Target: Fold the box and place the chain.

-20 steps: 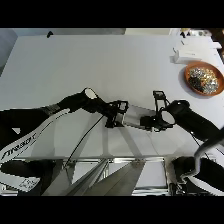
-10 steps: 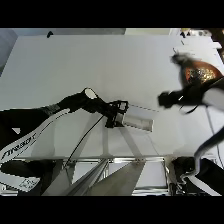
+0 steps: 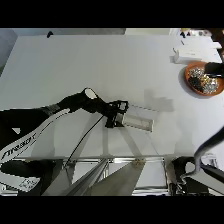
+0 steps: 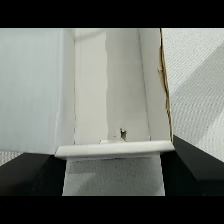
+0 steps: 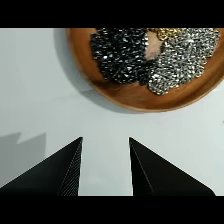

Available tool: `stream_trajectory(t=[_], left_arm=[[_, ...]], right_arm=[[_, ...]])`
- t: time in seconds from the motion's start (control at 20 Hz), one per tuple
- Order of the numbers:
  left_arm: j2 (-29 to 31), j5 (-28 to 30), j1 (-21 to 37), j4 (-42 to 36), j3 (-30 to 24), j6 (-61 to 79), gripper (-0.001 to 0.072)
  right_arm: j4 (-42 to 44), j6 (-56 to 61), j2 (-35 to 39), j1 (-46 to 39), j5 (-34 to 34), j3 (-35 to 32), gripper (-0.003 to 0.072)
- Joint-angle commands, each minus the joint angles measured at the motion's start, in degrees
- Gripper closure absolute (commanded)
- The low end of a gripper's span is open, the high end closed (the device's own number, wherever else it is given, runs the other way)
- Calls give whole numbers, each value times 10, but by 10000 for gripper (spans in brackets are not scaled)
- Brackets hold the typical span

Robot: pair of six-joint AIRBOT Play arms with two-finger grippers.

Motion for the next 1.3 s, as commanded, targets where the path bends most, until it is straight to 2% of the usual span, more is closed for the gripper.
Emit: stream_trajectory(t=[0.0,0.25,0.45,0.5,0.55,0.6,0.85,0.9,0.95,1.0,1.1,1.25], left_arm=[[0,0,0,0,0,0,500],[0,0,0,0,0,0,500],[0,0,0,0,0,0,500],[0,0,0,0,0,0,500],[0,0,0,0,0,0,500],[0,0,0,0,0,0,500],[0,0,0,0,0,0,500],[0,0,0,0,0,0,500],[0,0,0,0,0,0,500],[0,0,0,0,0,0,500],[0,0,0,0,0,0,500],[0,0,0,0,0,0,500]], right_arm=[[26,-46,-97,-81,-55,7,390],[69,-42,-202,-89,-121,7,394],[134,-42,-241,-88,-160,7,394],[138,-42,-244,-88,-170,7,411],[139,-41,-245,-88,-177,7,473],[140,-41,-245,-88,-181,7,493],[139,-24,-248,-88,-185,7,494],[139,-24,-249,-88,-184,7,513],[139,-24,-249,-88,-182,7,550],[140,-24,-248,-88,-177,7,662],[141,-25,-239,-88,-161,7,667],[140,-45,-181,-88,-128,7,667]])
